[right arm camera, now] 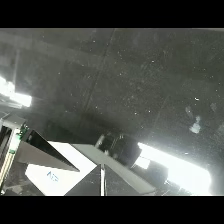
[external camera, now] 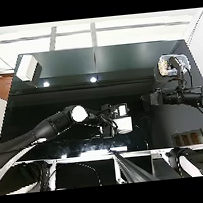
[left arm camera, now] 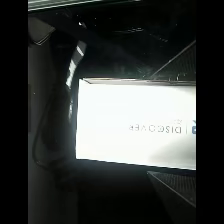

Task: Fold the box and place the chain.

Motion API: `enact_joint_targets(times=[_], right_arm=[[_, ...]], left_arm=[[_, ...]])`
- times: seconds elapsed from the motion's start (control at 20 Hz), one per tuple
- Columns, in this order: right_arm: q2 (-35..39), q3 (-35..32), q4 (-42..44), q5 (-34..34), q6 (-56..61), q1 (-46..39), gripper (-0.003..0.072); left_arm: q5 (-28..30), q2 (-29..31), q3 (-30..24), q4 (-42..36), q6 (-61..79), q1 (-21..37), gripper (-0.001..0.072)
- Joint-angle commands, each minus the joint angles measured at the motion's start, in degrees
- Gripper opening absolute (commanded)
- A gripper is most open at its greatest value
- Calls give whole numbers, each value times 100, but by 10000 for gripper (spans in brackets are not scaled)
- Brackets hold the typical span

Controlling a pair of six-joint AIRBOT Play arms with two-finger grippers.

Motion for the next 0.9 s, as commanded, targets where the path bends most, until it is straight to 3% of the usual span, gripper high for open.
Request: enact_joint_targets(times=[0.0,0.7,0.75,0.85], right_arm=[[4,2,0,-2,0,-2,31],[4,2,0,0,2,-4,31],[4,2,0,0,0,-4,31],[4,4,7,7,4,-4,31]], left_arm=[[-20,-70,2,-2,-133,-2,710],[-72,-721,2,197,-131,-170,707],[-2,-713,9,295,-186,-170,649],[-15,-654,79,588,-839,-74,278]])
